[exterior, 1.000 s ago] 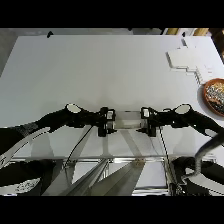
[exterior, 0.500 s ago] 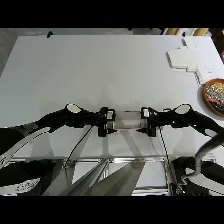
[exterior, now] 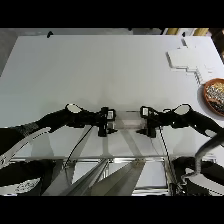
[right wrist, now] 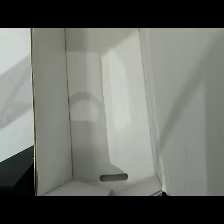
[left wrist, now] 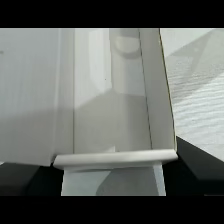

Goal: Fold the box and place the chain.

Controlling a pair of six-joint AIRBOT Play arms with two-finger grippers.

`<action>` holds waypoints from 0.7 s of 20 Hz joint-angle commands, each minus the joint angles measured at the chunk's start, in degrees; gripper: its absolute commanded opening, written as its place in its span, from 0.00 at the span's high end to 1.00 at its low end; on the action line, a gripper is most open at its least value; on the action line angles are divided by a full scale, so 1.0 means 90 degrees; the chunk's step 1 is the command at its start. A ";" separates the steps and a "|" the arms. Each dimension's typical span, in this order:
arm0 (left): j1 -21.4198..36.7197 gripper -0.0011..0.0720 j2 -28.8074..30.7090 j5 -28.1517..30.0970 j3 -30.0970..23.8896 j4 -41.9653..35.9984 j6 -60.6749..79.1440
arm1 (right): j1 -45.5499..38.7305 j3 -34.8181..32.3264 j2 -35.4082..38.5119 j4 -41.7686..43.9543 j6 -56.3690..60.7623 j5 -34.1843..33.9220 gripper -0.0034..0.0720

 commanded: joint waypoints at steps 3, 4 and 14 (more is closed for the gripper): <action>0.0002 0.95 0.0000 -0.0005 0.0005 0.0022 0.0000 | -0.0413 0.0005 0.0816 -0.1615 0.1581 0.0546 0.04; 0.0002 0.95 0.0000 -0.0005 0.0005 0.0022 -0.0002 | -0.0551 0.0007 0.1069 -0.1887 0.1834 0.0726 0.04; 0.0002 0.95 0.0000 -0.0005 0.0005 0.0022 -0.0002 | -0.1166 0.0005 0.3662 -0.1982 0.2548 0.1957 0.12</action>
